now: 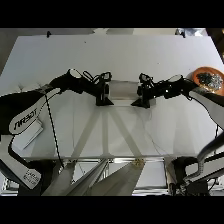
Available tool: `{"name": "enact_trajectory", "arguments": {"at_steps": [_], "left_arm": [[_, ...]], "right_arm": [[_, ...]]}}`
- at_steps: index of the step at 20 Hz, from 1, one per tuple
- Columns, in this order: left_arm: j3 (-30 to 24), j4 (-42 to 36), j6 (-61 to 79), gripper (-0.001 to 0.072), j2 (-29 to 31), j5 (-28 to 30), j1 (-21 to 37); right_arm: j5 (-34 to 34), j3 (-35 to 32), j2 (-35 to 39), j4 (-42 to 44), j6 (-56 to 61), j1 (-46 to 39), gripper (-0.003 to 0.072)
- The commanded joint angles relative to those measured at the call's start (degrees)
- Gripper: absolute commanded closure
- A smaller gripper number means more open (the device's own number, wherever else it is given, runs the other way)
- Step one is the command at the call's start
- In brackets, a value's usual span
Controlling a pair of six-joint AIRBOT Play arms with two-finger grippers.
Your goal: Fold the box and place the chain.
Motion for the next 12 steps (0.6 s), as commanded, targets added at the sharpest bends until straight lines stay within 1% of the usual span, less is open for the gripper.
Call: {"name": "enact_trajectory", "arguments": {"at_steps": [1, 12], "left_arm": [[-0.04, 0.76, 0.04, 0.0316, -0.04, -1.38, -0.04], [-0.04, 0.90, 0.07, 0.0315, -0.04, -1.79, -0.04]], "right_arm": [[-0.13, 0.07, -0.02, 0.04, -0.07, 0.04, 0.0276], [-0.15, 0.07, -0.02, 0.04, -0.07, 0.04, 0.0276]]}}
